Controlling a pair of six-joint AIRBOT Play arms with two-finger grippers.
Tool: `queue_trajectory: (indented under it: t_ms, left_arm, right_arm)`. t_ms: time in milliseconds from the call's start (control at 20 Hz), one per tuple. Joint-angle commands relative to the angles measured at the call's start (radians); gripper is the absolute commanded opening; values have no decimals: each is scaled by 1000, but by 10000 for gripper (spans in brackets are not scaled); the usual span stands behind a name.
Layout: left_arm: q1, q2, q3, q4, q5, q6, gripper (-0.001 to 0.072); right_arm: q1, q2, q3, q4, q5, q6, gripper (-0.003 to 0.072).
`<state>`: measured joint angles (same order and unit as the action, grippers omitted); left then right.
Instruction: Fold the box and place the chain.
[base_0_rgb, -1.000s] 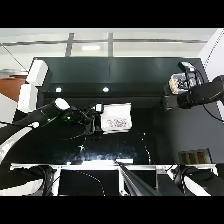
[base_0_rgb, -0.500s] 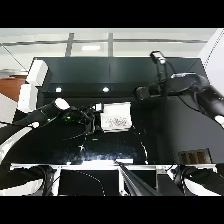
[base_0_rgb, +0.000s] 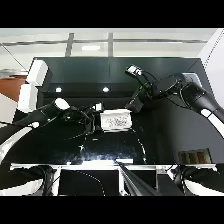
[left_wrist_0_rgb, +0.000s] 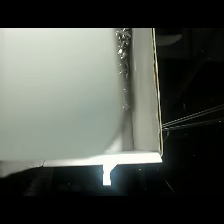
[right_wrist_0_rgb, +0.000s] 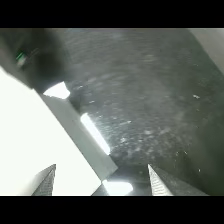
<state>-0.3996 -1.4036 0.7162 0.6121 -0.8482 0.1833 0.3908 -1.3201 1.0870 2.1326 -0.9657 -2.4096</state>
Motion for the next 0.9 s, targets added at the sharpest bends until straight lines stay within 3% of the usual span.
queue_trajectory:
  t_ms: [0, 250, 500, 850]
  left_arm:
    - [-1, 0, 0, 0, 1, 0, 421]
    - [-1, 0, 0, 0, 2, -1, 420]
    - [-1, 0, 0, 0, 2, -1, 420]
    - [-1, 0, 0, 0, 2, -1, 420]
  right_arm:
    - [4, 3, 41, 6, -122, -230, 701]
    - [6, -4, 23, 7, -113, -457, 709]
    - [6, -4, -40, 24, -135, -459, 708]
    - [6, 48, -42, 63, -209, -415, 708]
